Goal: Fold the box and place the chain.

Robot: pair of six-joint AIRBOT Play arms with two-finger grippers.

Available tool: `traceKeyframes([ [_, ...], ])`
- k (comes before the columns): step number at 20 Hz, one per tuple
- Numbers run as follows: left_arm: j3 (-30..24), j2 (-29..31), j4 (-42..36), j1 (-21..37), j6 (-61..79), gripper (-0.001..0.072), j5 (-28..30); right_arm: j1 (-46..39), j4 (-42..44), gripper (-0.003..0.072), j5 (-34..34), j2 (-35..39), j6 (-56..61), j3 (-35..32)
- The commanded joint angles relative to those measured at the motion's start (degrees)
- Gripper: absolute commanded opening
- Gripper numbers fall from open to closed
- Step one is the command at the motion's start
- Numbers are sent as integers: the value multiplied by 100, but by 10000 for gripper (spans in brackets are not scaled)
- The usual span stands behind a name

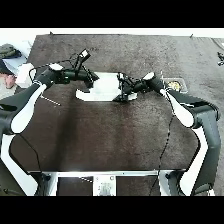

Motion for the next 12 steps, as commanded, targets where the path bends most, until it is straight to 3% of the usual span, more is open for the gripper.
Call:
traceKeyframes([
  [1, -4, -192, -7, -2, -105, 10, 142, 4, 11, 393, 0, 0, -2, -2],
  [6, -4, -361, 114, -2, -258, 10, 136, 4, 13, 393, 2, 0, -2, -2],
  [12, -11, -382, 796, -131, -459, 10, 131, 4, 13, 393, 0, 0, -2, -2],
])
